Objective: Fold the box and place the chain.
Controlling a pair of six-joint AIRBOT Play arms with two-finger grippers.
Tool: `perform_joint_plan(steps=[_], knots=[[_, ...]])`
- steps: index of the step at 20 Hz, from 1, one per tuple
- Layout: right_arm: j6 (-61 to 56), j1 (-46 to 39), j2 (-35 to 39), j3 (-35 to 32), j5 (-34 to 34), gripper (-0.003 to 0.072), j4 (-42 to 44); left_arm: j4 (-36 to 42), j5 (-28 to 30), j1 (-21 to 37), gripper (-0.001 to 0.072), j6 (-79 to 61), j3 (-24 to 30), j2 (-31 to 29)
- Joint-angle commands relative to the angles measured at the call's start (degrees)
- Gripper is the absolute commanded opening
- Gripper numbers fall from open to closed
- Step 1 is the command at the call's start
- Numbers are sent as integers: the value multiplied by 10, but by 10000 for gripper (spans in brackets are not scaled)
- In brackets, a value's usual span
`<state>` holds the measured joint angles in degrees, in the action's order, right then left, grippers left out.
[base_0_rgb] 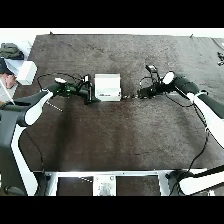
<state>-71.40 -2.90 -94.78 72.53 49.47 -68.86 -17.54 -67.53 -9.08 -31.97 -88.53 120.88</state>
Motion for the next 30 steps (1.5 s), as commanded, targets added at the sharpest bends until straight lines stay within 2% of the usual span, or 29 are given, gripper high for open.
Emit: perform_joint_plan(steps=[1,14,23,24,25,27,28,30], knots=[[9,3,-19,9,-7,255,0,0,0,0,235,0,0,0],[14,9,-35,12,-60,290,3,0,0,0,234,0,0,0],[14,12,-55,11,-41,262,1,0,0,0,234,0,0,0],[14,12,-56,11,-40,198,1,0,0,0,234,0,0,0],[14,12,-55,12,-38,102,2,0,0,0,234,0,0,0],[14,12,-52,12,-26,92,1,0,0,0,235,0,0,0],[14,12,-47,11,-20,-16,1,0,0,0,235,0,0,0],[14,12,-26,11,-10,-17,1,0,0,0,234,0,0,0]])
